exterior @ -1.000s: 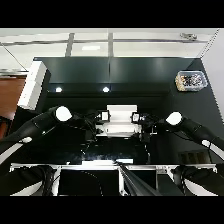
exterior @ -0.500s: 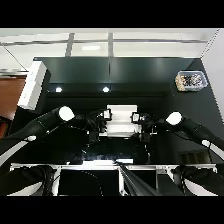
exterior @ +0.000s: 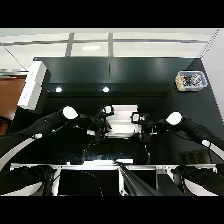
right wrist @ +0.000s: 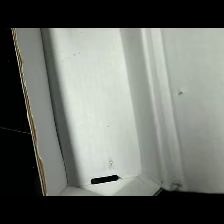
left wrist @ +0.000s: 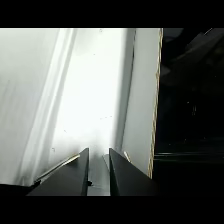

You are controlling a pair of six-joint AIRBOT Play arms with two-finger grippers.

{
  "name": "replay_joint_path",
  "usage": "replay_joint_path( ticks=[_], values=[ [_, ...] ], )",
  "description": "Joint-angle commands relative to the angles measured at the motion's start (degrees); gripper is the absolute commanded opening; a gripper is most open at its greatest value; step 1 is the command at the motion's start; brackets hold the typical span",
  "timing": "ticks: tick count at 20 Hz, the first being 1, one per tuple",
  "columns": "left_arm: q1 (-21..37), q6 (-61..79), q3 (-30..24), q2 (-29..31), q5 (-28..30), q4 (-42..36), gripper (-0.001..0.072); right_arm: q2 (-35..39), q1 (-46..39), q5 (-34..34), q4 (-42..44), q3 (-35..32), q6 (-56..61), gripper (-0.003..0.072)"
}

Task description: Fold the box and place the chain.

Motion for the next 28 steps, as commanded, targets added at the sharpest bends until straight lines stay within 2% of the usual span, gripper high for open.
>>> replay_joint_path(
  ticks=[1,2,3,4,5,6,7,8,9,10,11,13,17,19,21,22,25,28],
  values=[
    [-0.11,0.46,0.00,-0.28,0.48,-0.15,0.0220,0.02,0.07,0.00,0.04,0.00,0.02,0.0131],
    [-0.11,1.01,0.00,-0.28,0.57,0.52,0.0353,0.02,0.07,0.00,0.04,0.00,0.02,0.0131],
    [-0.11,0.98,0.00,-0.28,0.52,0.66,0.0369,0.02,0.07,0.00,0.04,0.00,0.02,0.0131],
    [-0.11,0.98,0.00,-0.28,0.61,0.66,0.0365,0.02,0.07,0.00,0.04,0.00,0.02,0.0131],
    [-0.13,0.94,0.00,-0.26,0.55,0.66,0.0256,0.02,0.07,-0.02,0.04,0.00,0.02,0.0131],
    [-0.28,0.94,0.00,-0.22,0.59,0.59,0.0238,0.02,0.07,0.00,0.07,0.00,0.02,0.0131],
    [-0.39,0.94,0.00,-0.22,0.42,0.57,0.0366,0.02,0.07,-0.02,0.07,0.00,0.02,0.0131],
    [-0.35,0.92,0.00,-0.17,0.15,0.61,0.0426,0.02,0.07,-0.04,0.07,0.00,0.02,0.0131],
    [-0.15,0.85,0.00,0.13,-0.13,0.79,0.0314,0.02,0.07,-0.04,0.07,0.00,0.02,0.0131],
    [0.22,0.66,0.00,0.96,-0.37,1.25,0.0077,0.02,0.07,-0.04,0.07,0.00,0.02,0.0131],
    [1.03,-0.52,0.00,2.51,-0.98,2.16,0.0024,0.02,0.07,-0.04,0.07,0.00,0.02,0.0130],
    [3.80,-8.59,0.00,6.67,-2.75,4.61,0.0024,0.02,0.07,-0.04,0.07,0.00,0.02,0.0131],
    [14.69,-33.99,0.00,18.01,-6.93,22.93,0.0024,0.02,0.07,-0.02,0.07,0.00,0.02,0.0131],
    [21.44,-54.45,-0.09,20.96,-7.52,28.35,0.0024,0.02,0.07,-0.04,0.04,0.00,0.02,0.0131],
    [28.00,-73.96,-0.48,19.82,-11.58,30.58,0.0025,0.02,0.07,-0.07,0.07,0.00,0.02,0.0131],
    [30.64,-78.93,-1.20,18.32,-14.78,29.86,0.0025,0.02,0.07,-0.22,0.07,0.00,0.02,0.0131],
    [34.32,-72.61,-4.63,10.62,-23.85,19.02,0.0026,0.02,0.07,-0.24,0.11,0.00,0.02,0.0131],
    [31.76,-67.36,-6.32,1.88,-23.82,9.86,0.0025,0.02,0.07,-0.24,0.09,0.00,0.02,0.0131]
  ],
)
